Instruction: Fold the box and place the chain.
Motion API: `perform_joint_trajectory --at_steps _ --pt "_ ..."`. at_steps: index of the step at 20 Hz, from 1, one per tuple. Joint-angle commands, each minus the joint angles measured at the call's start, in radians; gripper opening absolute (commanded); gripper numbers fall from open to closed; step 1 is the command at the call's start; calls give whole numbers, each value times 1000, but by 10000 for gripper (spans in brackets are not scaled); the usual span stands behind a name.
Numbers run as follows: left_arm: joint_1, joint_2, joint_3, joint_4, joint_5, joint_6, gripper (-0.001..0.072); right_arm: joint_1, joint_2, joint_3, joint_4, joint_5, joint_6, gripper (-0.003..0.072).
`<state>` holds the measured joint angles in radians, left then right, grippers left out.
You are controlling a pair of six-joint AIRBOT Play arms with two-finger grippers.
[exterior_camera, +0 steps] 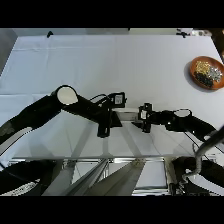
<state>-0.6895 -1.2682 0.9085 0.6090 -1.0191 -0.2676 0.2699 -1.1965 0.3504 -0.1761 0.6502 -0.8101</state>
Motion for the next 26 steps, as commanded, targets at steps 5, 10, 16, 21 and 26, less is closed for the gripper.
perform_joint_trajectory --at_steps 5,10,16,21,26 --pt "-10 -117 0 -362 454 210 8 0 0 0 0 0 0 338" --pt "-9 -235 0 -396 566 183 8 0 0 0 0 0 0 338" --pt "10 -321 0 -388 580 31 8 0 0 0 0 0 0 338" --pt "10 -318 0 -341 513 -58 3 0 0 0 0 0 0 338" --pt "10 -318 0 -153 459 -257 3 0 0 0 0 0 0 338"
